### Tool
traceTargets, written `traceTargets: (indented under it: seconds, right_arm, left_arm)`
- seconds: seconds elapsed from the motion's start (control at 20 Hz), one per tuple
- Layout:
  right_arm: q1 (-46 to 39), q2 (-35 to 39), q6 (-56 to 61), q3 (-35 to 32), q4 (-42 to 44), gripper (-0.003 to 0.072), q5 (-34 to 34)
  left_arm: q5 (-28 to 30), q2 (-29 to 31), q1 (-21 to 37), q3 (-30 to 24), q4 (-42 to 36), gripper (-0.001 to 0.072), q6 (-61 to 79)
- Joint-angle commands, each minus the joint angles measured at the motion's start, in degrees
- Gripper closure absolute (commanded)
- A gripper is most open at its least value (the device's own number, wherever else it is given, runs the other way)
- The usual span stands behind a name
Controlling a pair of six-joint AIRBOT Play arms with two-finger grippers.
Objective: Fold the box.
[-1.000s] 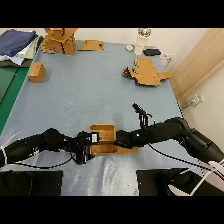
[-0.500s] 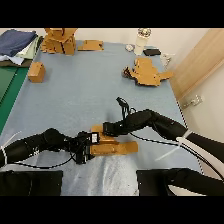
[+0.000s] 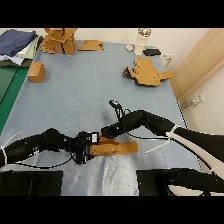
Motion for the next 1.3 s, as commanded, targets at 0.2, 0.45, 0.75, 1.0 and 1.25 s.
traceTargets:
  seconds: [0.2, 0.45, 0.75, 1.0, 1.25]
  right_arm:
    - [-1.1, 5.8, -2.7, 1.9, -8.0, 0.0686, -2.1]
    - [-2.5, 23.3, 7.8, 1.7, -29.8, 0.0686, -16.7]
    - [1.0, 35.4, -10.6, -8.1, -24.1, 0.0403, -29.9]
    - [2.9, 29.8, -31.0, -13.7, -26.1, 0.0086, -10.2]
    - [2.9, 23.2, -45.6, -13.7, -17.3, 0.0086, -0.1]
  left_arm:
    - [0.0, 0.0, 0.0, 0.0, 0.0, 0.0238, 0.0]
    - [0.0, 0.0, 0.0, 0.0, 0.0, 0.0239, 0.0]
    - [0.0, 0.0, 0.0, 0.0, 0.0, 0.0239, 0.0]
    - [0.1, 0.0, 0.0, 0.0, 0.0, 0.0238, 0.0]
    - [0.1, 0.0, 0.0, 0.0, 0.0, 0.0239, 0.0]
